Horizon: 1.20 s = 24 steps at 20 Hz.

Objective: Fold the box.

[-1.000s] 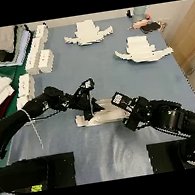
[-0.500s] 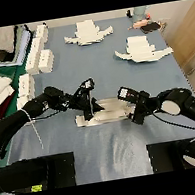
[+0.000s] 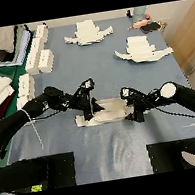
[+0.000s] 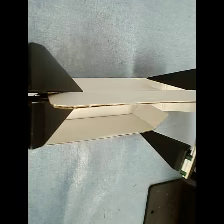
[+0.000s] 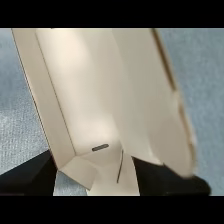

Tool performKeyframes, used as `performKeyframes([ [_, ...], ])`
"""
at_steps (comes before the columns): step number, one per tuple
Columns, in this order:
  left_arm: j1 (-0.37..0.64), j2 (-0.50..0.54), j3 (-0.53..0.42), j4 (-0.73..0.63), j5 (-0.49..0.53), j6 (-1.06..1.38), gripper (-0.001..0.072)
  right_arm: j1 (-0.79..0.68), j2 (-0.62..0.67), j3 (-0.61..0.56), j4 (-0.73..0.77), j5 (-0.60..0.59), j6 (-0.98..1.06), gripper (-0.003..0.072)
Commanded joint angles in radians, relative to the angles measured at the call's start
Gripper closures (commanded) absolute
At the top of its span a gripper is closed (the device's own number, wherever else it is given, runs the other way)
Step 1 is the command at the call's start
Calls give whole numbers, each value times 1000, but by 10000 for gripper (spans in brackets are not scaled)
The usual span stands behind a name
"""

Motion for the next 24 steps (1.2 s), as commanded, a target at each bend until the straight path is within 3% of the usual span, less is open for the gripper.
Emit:
performKeyframes([
  [1, 0, 0, 0, 0, 0, 0, 693, -11, -57, -1, 79, -12, -110, -34],
  [13, 0, 0, 0, 0, 0, 0, 693, -11, -76, 0, 97, 40, -43, -34],
  [21, 0, 0, 0, 0, 0, 0, 693, -53, -134, -1, 238, 71, -400, -34],
  [24, 0, 0, 0, 0, 0, 0, 693, -96, -161, -1, 260, 97, -449, -34],
])
